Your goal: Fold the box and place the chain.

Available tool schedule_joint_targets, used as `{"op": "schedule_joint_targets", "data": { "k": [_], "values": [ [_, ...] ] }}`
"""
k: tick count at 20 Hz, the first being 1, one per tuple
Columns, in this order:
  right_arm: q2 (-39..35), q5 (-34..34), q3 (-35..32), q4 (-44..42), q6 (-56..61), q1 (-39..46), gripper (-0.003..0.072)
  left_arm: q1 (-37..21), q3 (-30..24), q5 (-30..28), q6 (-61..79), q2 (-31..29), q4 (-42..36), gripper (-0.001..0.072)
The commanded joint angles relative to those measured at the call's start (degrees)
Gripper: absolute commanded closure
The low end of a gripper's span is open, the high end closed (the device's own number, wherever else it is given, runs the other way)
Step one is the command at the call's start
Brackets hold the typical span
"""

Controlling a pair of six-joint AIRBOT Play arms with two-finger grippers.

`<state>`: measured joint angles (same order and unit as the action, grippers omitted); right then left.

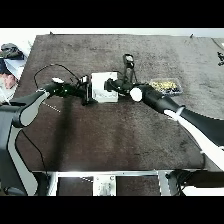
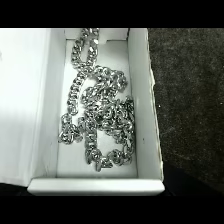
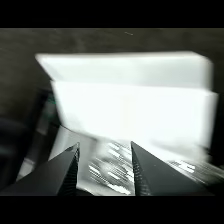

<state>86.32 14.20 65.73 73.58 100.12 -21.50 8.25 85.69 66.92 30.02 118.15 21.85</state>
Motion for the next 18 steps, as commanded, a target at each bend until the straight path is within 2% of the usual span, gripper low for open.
{"op": "schedule_joint_targets", "data": {
  "k": [1, 4, 7, 12, 18],
  "values": [
    [-8.8, 1.2, -9.9, 3.8, 0.3, 4.8, 0.0314, 0.0, 0.0, 0.0, 0.0, 0.0, 0.0, 0.0242],
    [-16.6, -1.1, -21.5, 3.8, 5.4, 12.0, 0.0313, 0.0, 0.0, 0.0, 0.0, 0.0, 0.0, 0.0242],
    [-16.9, -2.1, -26.1, 3.3, 8.2, 19.2, 0.0313, 0.0, 0.0, 0.0, 0.0, 0.0, 0.0, 0.0243],
    [-11.2, -10.7, -26.1, -3.1, 8.2, 25.1, 0.0296, 0.0, 0.0, 0.0, 0.0, 0.0, 0.0, 0.0242],
    [-1.0, -11.7, -18.6, -4.5, 8.2, 23.6, 0.0296, 0.0, 0.0, 0.0, 0.0, 0.0, 0.0, 0.0242]
  ]
}}
